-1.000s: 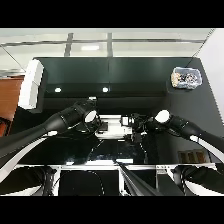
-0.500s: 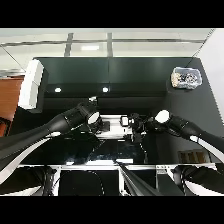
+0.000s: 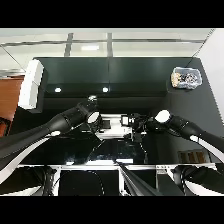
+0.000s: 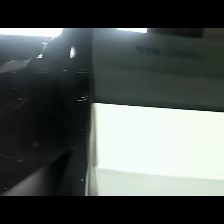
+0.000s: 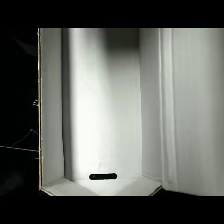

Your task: Fold the box and place the chain.

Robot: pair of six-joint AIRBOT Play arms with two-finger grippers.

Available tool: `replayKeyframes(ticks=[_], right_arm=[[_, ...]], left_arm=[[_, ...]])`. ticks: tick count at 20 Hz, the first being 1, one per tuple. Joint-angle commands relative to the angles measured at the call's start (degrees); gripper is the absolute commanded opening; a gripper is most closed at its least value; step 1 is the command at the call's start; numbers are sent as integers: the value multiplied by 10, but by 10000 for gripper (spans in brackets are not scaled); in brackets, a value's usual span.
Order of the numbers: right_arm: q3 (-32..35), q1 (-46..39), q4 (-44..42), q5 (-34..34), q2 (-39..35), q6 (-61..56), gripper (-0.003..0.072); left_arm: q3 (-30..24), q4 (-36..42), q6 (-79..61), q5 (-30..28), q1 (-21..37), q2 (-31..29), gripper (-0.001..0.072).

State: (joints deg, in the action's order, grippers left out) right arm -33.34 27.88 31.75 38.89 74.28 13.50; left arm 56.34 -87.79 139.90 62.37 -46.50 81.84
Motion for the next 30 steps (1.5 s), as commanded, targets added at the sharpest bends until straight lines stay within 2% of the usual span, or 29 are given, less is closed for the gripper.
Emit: replayKeyframes(ticks=[1, 2, 4, 6, 10, 15, 18, 19, 20, 21, 22, 23, 24, 25, 27, 30], right_arm=[[0, 0, 0, 0, 0, 0, 471], [0, 0, 0, 0, 0, 0, 471], [0, 0, 0, 0, 0, 0, 472], [0, 0, -2, -2, 0, -1, 669], [-13, 0, 11, 13, -40, -42, 669], [-16, 0, 158, 60, -73, -136, 668], [-16, 1, 162, 54, -73, -132, 667], [-16, 2, 152, 50, -73, -123, 582], [-16, 2, 132, 44, -73, -112, 536], [-16, 2, 106, 41, -71, -91, 534], [-16, 2, 84, 39, -69, -74, 465], [-16, 2, 64, 40, -68, -72, 386], [-16, 2, 56, 49, -68, -72, 196], [-16, 2, 54, 59, -67, -72, 122], [-16, 5, 37, 61, -64, -73, 127], [-16, 27, -42, 38, -42, -72, 128]], left_arm=[[1, -28, 0, 3, 1, 0, 119], [1, -30, -4, -3, 0, 0, 29], [1, -27, -25, -6, 0, 0, 30], [0, -26, -33, 4, -1, 0, 29], [1, -26, -34, 16, -1, -1, 30], [1, -26, -34, 19, 0, -1, 30], [1, -26, -34, 19, 0, -1, 31], [1, -26, -34, 19, 0, -1, 31], [1, -26, -34, 19, 0, -1, 31], [1, -26, -34, 19, 0, -1, 31], [1, -26, -34, 19, 0, -1, 31], [1, -26, -34, 20, 0, -1, 31], [1, -26, -34, 19, 0, -1, 31], [1, -26, -34, 19, 0, -1, 31], [1, -26, -34, 19, 0, -1, 31], [1, -26, -34, 16, 0, -1, 31]])
